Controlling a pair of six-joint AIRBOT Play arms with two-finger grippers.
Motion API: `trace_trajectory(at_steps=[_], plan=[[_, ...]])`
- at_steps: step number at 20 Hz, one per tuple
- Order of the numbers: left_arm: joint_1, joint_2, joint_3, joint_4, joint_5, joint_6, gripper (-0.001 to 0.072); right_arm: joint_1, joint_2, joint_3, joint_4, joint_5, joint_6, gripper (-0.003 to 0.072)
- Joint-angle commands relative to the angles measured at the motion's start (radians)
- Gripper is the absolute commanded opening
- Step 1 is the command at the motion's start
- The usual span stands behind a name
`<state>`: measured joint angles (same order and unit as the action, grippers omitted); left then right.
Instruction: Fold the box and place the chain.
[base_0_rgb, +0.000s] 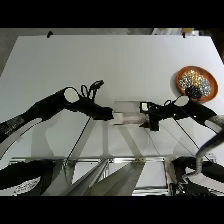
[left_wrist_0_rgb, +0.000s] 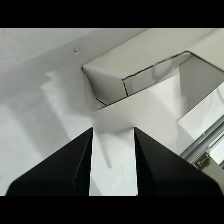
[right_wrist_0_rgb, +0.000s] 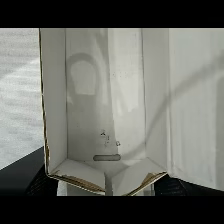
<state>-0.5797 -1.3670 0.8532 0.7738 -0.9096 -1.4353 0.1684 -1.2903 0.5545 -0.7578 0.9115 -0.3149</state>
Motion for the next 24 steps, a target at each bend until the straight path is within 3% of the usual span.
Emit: trace_trajectory(at_steps=[1,6,8,10,24], plan=[[0.006,0.015,0.001,0.010,-0.007,-0.031,0.0292,0.000,0.000,0.000,-0.001,0.000,0.000,0.0380],[-0.024,0.014,0.002,0.005,0.005,-0.041,0.0298,0.000,0.000,0.000,-0.001,0.001,0.000,0.0380],[-0.042,0.008,0.005,0.005,0.020,-0.077,0.0348,0.000,0.000,0.000,-0.001,0.000,0.000,0.0380],[-0.060,-0.001,0.006,0.010,0.045,-0.083,0.0348,0.000,0.000,0.000,-0.001,0.000,0.000,0.0380],[-0.209,-0.085,0.183,0.352,0.016,-0.528,0.0346,0.000,0.000,0.000,-0.001,0.000,0.000,0.0380]])
